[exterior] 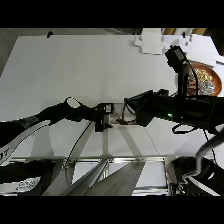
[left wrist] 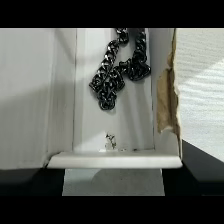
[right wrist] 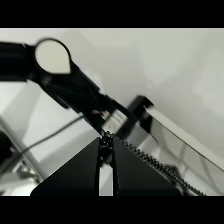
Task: Fold the box and place the chain.
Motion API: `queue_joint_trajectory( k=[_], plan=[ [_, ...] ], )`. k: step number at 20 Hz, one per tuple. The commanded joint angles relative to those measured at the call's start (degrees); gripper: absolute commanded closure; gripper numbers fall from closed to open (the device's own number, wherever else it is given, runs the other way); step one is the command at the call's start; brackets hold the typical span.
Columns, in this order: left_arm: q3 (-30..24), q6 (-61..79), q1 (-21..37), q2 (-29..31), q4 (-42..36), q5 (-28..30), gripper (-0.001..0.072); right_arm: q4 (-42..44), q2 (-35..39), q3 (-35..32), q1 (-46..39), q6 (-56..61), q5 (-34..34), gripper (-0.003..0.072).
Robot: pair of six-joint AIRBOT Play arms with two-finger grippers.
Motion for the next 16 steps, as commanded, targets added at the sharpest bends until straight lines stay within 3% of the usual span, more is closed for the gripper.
queue_joint_trajectory(
  k=[1, 8, 14, 16],
  plan=[
    [-0.02, 0.0, 0.0, 0.04, 0.02, 0.0, 0.0557, 4.55, -0.04, 0.07, 1.01, -2.78, -5.22, 0.0669],
    [-0.02, 0.0, 0.0, 0.04, 0.02, 0.0, 0.0557, 4.52, -0.07, 0.11, 1.01, -2.86, -8.09, 0.067],
    [-0.02, 0.0, 0.0, 0.04, 0.02, 0.02, 0.0557, -8.2, -4.33, -0.02, 1.01, 0.66, 6.43, 0.0669],
    [-0.02, 0.0, 0.0, 0.04, 0.02, 0.0, 0.0557, -8.72, -7.65, -1.25, 1.01, 0.61, 7.52, 0.0669]
  ],
)
